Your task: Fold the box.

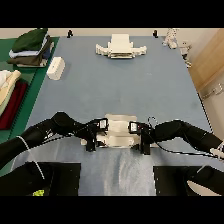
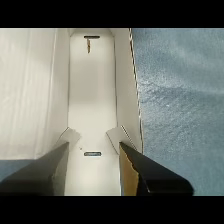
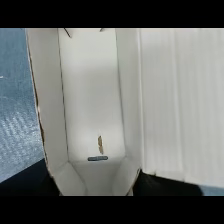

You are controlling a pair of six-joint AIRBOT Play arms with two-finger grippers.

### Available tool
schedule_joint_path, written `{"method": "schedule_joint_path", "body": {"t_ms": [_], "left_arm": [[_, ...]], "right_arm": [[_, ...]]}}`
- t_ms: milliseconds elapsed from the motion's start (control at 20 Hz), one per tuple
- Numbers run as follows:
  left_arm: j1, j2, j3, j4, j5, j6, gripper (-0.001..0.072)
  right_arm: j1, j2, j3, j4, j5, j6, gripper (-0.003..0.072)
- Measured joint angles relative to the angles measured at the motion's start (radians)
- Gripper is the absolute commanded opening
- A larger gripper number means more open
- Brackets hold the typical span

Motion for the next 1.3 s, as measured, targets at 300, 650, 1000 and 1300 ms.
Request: {"method": "schedule_joint_path", "body": {"t_ms": [300, 650, 1000, 1300], "left_arm": [[-0.001, -0.001, 0.0, -0.002, -0.005, 0.0, 0.062], [-0.001, -0.001, 0.0, -0.001, -0.011, -0.002, 0.0086], [-0.001, 0.022, 0.028, 0.146, -0.003, -0.19, 0.0017], [0.003, 0.211, 0.05, 0.437, -0.03, -0.747, 0.0017]], "right_arm": [[0.0, 0.0, 0.0, 0.0, 0.0, 0.0, 0.0541], [0.0, 0.0, 0.0, 0.0, 0.0, 0.002, 0.0541], [0.0, 0.0, 0.0, 0.001, 0.0, 0.001, 0.0541], [0.0, 0.0, 0.0, 0.001, 0.0, 0.001, 0.0541]]}}
